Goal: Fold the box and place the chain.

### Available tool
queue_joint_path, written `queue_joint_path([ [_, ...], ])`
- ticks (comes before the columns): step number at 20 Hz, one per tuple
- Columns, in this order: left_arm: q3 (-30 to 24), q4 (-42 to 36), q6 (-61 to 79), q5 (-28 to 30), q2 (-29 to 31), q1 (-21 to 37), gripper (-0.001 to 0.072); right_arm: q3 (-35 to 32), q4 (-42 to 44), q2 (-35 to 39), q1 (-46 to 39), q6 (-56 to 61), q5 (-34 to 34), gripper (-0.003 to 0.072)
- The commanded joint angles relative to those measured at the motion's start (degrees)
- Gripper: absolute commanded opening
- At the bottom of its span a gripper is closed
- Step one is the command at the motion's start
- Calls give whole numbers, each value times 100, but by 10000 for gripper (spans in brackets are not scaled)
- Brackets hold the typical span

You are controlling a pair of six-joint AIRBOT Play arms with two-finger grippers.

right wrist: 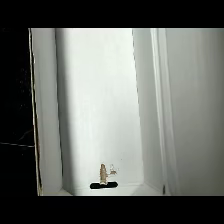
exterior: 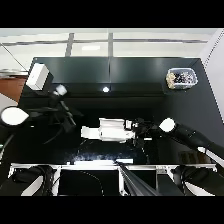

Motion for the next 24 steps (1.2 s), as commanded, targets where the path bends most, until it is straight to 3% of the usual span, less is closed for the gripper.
queue_joint_path([
  [1,-81,470,-1652,-584,227,1123,26,-4,0,-2,0,2,4,543],
  [5,-785,501,-3853,-511,-59,1606,28,-4,0,-2,2,0,4,542],
  [7,-1084,20,-3659,-538,-442,1567,29,-4,0,-2,2,0,7,543],
  [10,-1207,-614,-3401,-667,-1263,1156,27,-4,-2,-2,2,0,2,542],
  [14,-1207,-1196,-3241,-170,-2103,514,26,-4,0,-2,2,0,7,542],
  [16,-1204,-1685,-2988,0,-2218,254,27,-4,-2,-2,2,0,7,542],
  [20,-1204,-1696,-2992,-11,-2216,-46,78,-4,0,-2,2,0,4,542],
  [21,-1198,-1718,-2990,42,-2216,-136,109,-4,-2,-2,2,0,4,542],
  [22,-1154,-1711,-2896,157,-2214,-227,303,-4,0,-2,2,0,4,542],
  [23,-1078,-1711,-2625,164,-2203,-284,570,-4,0,-2,2,0,4,542],
  [24,-990,-1703,-2439,129,-2184,-302,700,-4,0,-2,2,0,7,542],
])
